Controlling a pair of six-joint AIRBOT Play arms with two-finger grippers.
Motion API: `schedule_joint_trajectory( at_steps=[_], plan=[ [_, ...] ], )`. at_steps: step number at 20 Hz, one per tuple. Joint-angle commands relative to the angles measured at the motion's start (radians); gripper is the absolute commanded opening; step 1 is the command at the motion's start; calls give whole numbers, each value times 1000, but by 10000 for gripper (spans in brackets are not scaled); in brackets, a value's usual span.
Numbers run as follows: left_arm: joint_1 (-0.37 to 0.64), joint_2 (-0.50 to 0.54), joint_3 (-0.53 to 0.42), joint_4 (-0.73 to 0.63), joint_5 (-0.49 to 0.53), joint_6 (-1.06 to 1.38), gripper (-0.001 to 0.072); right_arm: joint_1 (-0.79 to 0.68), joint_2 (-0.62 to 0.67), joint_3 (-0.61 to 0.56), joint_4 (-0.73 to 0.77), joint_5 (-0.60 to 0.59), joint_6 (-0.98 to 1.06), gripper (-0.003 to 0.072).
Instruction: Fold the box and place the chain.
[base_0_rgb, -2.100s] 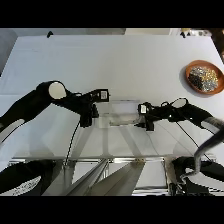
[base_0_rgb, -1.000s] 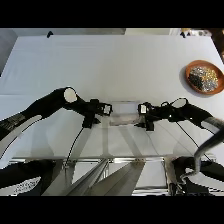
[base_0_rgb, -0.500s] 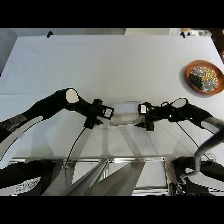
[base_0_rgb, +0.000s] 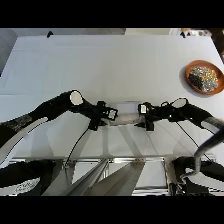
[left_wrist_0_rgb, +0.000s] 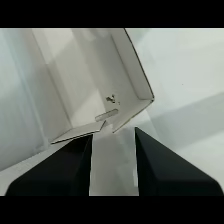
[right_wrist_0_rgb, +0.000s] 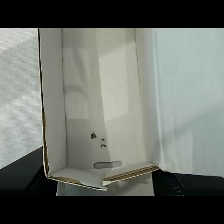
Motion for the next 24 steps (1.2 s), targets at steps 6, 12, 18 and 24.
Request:
schedule_joint_trajectory(
  at_steps=[6, 12, 18, 24],
  plan=[
    [-6, -5, 0, -15, 43, -161, 176, -1, 0, 0, 0, 0, 0, 335],
    [-5, -5, 0, -2, -20, -161, 132, -1, 0, 0, 0, 0, 0, 335],
    [-6, -5, 0, 44, -63, -161, 136, -1, 0, 0, 0, 0, 0, 335],
    [-47, -5, 0, -1, 46, -161, 130, -1, 0, 0, 0, 0, 0, 335]
  ],
)
